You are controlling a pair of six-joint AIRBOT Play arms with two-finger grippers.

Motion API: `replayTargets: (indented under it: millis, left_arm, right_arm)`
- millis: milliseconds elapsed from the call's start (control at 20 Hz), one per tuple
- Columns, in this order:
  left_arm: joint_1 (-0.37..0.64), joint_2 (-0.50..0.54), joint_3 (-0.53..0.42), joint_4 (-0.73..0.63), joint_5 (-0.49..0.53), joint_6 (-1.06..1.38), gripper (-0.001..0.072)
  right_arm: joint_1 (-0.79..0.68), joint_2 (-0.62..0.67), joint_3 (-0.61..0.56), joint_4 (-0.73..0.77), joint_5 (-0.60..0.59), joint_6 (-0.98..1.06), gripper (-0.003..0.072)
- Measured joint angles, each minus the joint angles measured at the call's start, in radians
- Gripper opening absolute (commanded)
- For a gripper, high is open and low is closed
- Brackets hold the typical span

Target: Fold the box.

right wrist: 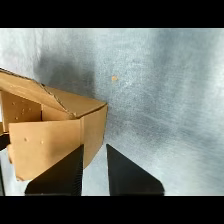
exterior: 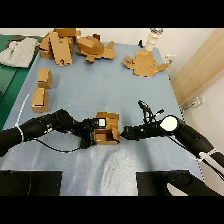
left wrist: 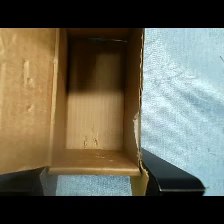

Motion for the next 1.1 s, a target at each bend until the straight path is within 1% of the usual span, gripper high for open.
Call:
replayTargets:
  millis: [600, 650, 700, 750, 850, 950, 1100]
  left_arm:
    - [0.0, 0.0, 0.0, 0.0, 0.001, 0.0, 0.0402]
    - [0.0, 0.0, 0.0, 0.0, 0.001, 0.0, 0.0402]
    - [0.0, 0.0, 0.0, 0.0, 0.001, 0.0, 0.0402]
    - [0.0, 0.0, 0.0, 0.0, 0.001, 0.0, 0.0402]
    - [0.0, 0.0, 0.0, 0.0, 0.001, 0.0, 0.0402]
    - [0.0, 0.0, 0.0, 0.0, 0.001, 0.0, 0.0402]
    - [0.0, 0.0, 0.0, 0.0, 0.001, 0.0, 0.0402]
  right_arm:
    - [0.002, 0.003, 0.0, 0.046, 0.021, -0.003, 0.0238]
    - [0.002, 0.003, 0.0, 0.05, 0.023, -0.003, 0.0262]
    - [0.002, 0.003, 0.0, 0.055, 0.023, -0.003, 0.0369]
    - [0.002, 0.003, 0.0, 0.061, 0.024, -0.003, 0.0416]
    - [0.008, 0.003, 0.0, 0.07, 0.023, -0.004, 0.042]
    - [0.032, 0.003, 0.0, 0.076, 0.016, -0.004, 0.0456]
    - [0.086, -0.008, 0.008, 0.066, -0.018, 0.014, 0.0455]
